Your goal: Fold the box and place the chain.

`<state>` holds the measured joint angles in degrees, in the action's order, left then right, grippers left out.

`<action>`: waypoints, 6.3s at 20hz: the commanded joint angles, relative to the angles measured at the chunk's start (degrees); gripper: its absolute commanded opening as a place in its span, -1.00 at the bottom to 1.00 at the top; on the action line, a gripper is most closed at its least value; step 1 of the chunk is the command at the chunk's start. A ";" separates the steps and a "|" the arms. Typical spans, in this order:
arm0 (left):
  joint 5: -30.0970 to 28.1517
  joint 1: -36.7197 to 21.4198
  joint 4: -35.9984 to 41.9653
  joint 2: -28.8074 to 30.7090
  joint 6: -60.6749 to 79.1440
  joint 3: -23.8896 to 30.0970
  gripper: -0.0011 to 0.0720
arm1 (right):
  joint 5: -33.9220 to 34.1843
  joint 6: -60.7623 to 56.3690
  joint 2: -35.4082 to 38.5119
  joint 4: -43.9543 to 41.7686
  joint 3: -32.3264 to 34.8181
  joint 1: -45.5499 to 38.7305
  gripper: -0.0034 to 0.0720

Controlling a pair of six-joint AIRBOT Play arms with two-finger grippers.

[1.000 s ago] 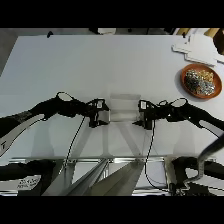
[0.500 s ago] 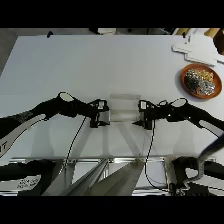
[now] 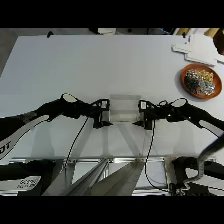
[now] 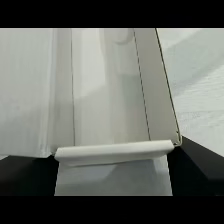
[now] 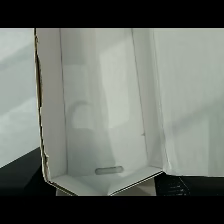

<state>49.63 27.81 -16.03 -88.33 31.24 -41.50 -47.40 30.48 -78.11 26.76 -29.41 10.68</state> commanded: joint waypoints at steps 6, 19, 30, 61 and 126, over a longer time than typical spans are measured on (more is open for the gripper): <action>-0.42 0.13 0.61 -0.15 -0.20 -0.07 -0.75 | 0.04 0.02 0.02 0.00 0.00 -0.02 -0.12; -0.11 0.13 0.59 -0.15 -0.22 -0.07 -0.75 | 0.04 0.02 0.02 0.00 0.02 -0.02 -0.12; -0.11 0.13 0.59 -0.15 -0.22 -0.04 -0.75 | 0.04 0.02 0.02 0.00 0.00 -0.02 -0.12; -0.11 0.13 0.59 -0.15 -0.22 -0.07 -0.75 | 0.04 0.02 0.02 0.00 0.00 -0.02 -0.12; -0.11 0.13 0.59 -0.15 -0.22 -0.07 -0.75 | 16.00 -22.99 9.94 -31.50 0.00 2.23 -0.87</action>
<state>49.54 27.97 -15.42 -88.47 31.00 -41.54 -41.45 6.24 -62.15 7.11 -29.36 11.66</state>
